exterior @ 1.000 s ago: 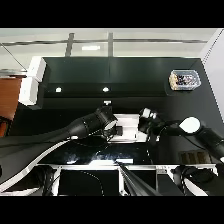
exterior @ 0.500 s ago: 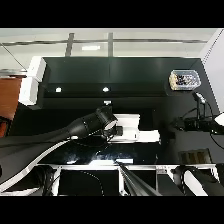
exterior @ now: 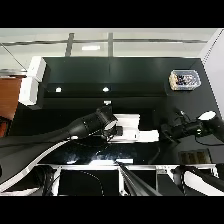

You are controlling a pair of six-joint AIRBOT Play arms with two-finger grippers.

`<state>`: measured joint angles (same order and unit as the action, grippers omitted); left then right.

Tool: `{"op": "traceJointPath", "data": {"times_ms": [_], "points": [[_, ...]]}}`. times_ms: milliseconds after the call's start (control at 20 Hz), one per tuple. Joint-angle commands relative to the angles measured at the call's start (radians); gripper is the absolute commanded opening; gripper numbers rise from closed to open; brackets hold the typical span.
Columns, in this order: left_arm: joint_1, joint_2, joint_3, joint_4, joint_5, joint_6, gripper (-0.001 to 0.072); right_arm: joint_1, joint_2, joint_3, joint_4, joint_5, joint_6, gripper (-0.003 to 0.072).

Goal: Fold the box and place the chain.

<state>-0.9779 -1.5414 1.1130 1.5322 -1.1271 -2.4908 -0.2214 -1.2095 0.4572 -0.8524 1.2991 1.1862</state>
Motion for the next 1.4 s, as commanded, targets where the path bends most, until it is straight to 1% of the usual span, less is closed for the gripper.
{"op": "traceJointPath", "data": {"times_ms": [0, 50, 100, 150, 200, 350, 450, 600, 700, 850, 1000, 1100, 1350], "points": [[0.001, 0.0, 0.001, 0.004, 0.001, 0.0, 0.0026, 0.076, -0.027, -0.001, 0.133, 0.029, -0.101, 0.0037], [0.001, 0.0, 0.001, 0.004, 0.001, 0.0, 0.0026, 0.076, -0.027, 0.0, 0.185, 0.043, -0.142, 0.004], [0.001, 0.0, 0.001, 0.004, 0.001, 0.0, 0.0026, 0.076, -0.027, 0.002, 0.234, 0.061, -0.177, 0.0152], [0.001, 0.0, 0.001, 0.004, 0.001, 0.0, 0.0026, 0.076, -0.026, 0.007, 0.272, 0.082, -0.203, 0.0343], [0.001, 0.0, 0.001, 0.004, 0.001, 0.0, 0.0026, 0.077, -0.023, 0.019, 0.291, 0.098, -0.221, 0.0502], [0.001, 0.0, 0.001, 0.004, 0.0, 0.0, 0.0026, 0.101, -0.009, 0.055, 0.302, 0.133, -0.241, 0.0507], [0.001, 0.0, 0.001, 0.004, 0.0, 0.0, 0.0026, 0.158, -0.002, 0.062, 0.301, 0.135, -0.24, 0.0507], [0.001, 0.0, 0.001, 0.004, 0.0, 0.0, 0.0026, 0.258, -0.002, 0.063, 0.291, 0.06, -0.198, 0.0504], [0.001, 0.0, 0.001, 0.005, 0.0, 0.0, 0.0026, 0.312, -0.002, 0.067, 0.286, 0.003, -0.185, 0.0468], [0.001, 0.0, 0.001, 0.005, 0.0, 0.0, 0.0026, 0.379, -0.002, 0.099, 0.227, -0.058, -0.106, 0.0467], [0.001, 0.0, 0.001, 0.005, 0.0, 0.0, 0.0026, 0.438, -0.002, 0.143, 0.139, -0.099, -0.006, 0.0467], [0.001, 0.0, 0.001, 0.005, 0.0, 0.0, 0.0026, 0.504, -0.002, 0.179, 0.051, -0.13, 0.082, 0.0467], [0.001, 0.0, 0.001, 0.005, 0.0, 0.0, 0.0026, 0.73, -0.002, 0.291, -0.319, -0.221, 0.458, 0.0466]]}}
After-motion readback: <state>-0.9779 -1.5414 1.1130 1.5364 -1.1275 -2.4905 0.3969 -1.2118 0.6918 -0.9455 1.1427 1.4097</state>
